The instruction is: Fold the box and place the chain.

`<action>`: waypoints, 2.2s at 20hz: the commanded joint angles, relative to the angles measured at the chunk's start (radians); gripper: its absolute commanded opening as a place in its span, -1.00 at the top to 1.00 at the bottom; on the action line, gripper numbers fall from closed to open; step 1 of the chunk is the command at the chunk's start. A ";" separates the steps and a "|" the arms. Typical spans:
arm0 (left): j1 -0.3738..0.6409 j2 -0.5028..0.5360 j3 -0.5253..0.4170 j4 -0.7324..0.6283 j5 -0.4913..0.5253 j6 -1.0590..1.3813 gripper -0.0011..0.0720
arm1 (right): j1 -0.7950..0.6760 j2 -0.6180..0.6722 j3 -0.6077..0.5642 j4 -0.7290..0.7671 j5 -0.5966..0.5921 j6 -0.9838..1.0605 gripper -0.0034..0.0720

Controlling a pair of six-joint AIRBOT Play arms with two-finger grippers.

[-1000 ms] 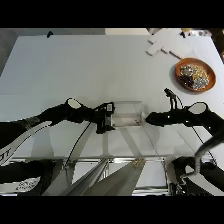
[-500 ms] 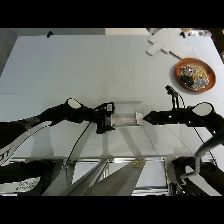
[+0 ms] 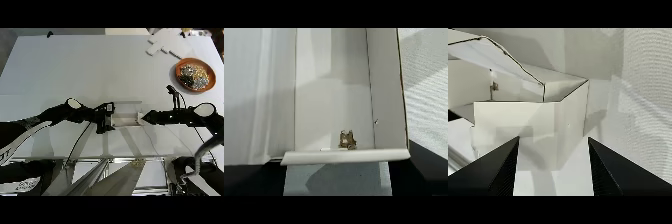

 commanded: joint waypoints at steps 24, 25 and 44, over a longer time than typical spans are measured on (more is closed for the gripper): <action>0.001 0.001 0.000 0.000 0.000 0.000 0.60 | 0.544 -0.358 0.372 -0.502 0.006 0.681 -0.30; 0.001 0.001 0.000 0.000 0.000 0.000 0.60 | 0.554 -0.369 0.378 -0.530 0.010 0.715 -0.30; 0.001 0.001 0.000 0.000 0.000 0.000 0.60 | 0.584 -0.390 0.391 -0.744 0.012 0.966 0.79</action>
